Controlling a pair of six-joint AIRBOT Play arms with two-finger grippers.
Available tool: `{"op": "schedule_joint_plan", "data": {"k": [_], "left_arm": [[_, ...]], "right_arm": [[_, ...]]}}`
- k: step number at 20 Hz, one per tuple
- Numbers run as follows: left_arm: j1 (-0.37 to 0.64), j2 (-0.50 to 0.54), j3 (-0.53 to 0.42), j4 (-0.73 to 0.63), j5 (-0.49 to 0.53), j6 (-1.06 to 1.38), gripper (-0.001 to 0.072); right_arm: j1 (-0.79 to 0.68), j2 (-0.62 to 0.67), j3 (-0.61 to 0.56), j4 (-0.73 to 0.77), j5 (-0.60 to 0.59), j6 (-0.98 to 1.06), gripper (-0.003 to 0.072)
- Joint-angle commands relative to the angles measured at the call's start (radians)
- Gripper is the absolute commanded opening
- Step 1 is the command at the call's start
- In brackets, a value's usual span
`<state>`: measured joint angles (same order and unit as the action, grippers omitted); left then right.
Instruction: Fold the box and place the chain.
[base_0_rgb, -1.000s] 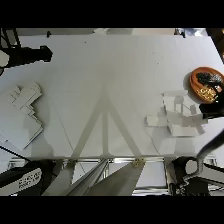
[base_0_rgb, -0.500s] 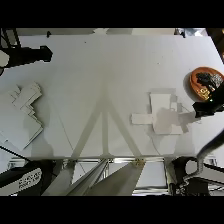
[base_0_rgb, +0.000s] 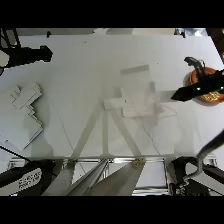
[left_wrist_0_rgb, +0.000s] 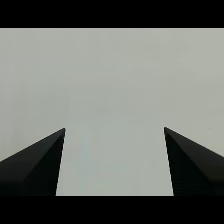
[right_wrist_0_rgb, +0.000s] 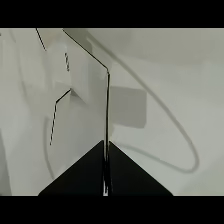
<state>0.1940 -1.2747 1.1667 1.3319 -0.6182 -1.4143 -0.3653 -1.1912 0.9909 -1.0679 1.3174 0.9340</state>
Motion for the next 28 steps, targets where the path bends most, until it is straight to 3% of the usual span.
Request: {"op": "schedule_joint_plan", "data": {"k": [1, 8, 12, 17, 28], "left_arm": [[0.0, 0.0, 0.001, 0.0, 0.0, 0.0, 0.0698], [0.0, 0.0, 0.001, 0.0, 0.0, 0.0, 0.0698], [0.0, 0.0, 0.001, 0.0, 0.0, 0.0, 0.0698], [0.0, 0.0, 0.001, 0.0, 0.0, 0.0, 0.0698], [0.0, 0.0, 0.001, 0.0, 0.0, 0.0, 0.0698]], "right_arm": [[0.054, 0.01, -0.039, 0.216, -0.179, -0.096, 0.0007], [0.214, 0.01, -0.335, 0.38, -0.576, -0.289, 0.0007], [0.281, 0.008, -0.43, 0.403, -0.736, -0.317, 0.0007], [0.29, -0.002, -0.432, 0.418, -0.784, -0.319, 0.0008], [0.29, -0.002, -0.432, 0.421, -0.774, -0.337, 0.001]]}}
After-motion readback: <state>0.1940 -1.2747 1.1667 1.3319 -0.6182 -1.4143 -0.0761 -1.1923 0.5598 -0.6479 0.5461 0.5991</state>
